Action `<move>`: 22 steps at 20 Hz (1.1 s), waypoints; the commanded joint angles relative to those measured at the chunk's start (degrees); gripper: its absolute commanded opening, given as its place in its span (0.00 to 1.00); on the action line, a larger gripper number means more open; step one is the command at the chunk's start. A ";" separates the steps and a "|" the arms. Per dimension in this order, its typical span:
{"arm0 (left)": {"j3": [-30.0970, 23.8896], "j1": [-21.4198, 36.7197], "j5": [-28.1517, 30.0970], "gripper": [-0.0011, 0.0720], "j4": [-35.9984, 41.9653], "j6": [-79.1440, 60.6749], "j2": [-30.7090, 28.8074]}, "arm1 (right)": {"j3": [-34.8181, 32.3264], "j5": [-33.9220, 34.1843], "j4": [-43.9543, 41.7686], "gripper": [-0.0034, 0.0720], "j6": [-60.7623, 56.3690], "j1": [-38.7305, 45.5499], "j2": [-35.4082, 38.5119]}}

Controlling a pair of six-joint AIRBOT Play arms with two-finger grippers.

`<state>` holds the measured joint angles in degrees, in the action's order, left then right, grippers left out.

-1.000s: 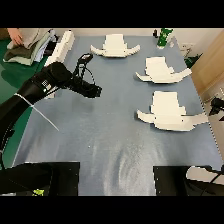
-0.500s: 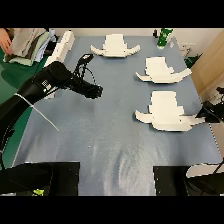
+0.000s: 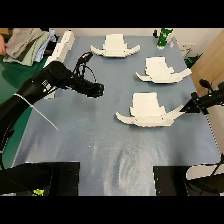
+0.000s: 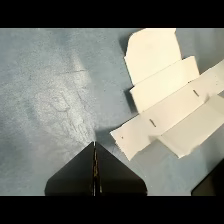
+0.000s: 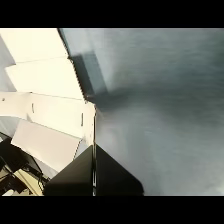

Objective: Fold the box.

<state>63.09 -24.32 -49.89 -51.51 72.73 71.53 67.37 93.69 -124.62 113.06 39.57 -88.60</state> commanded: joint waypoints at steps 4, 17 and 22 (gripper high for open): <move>-2.86 0.13 -8.48 0.03 -1.73 0.76 -5.20 | -10.97 -8.46 -2.51 0.04 -1.20 -12.68 12.63; -19.58 0.02 -12.26 0.04 -2.08 0.72 -16.98 | -32.70 -20.17 -0.81 0.43 -6.49 -20.02 26.43; -19.58 0.02 -12.61 0.04 -0.90 0.74 -16.98 | -30.77 -17.84 -2.89 0.14 -0.74 -20.57 19.56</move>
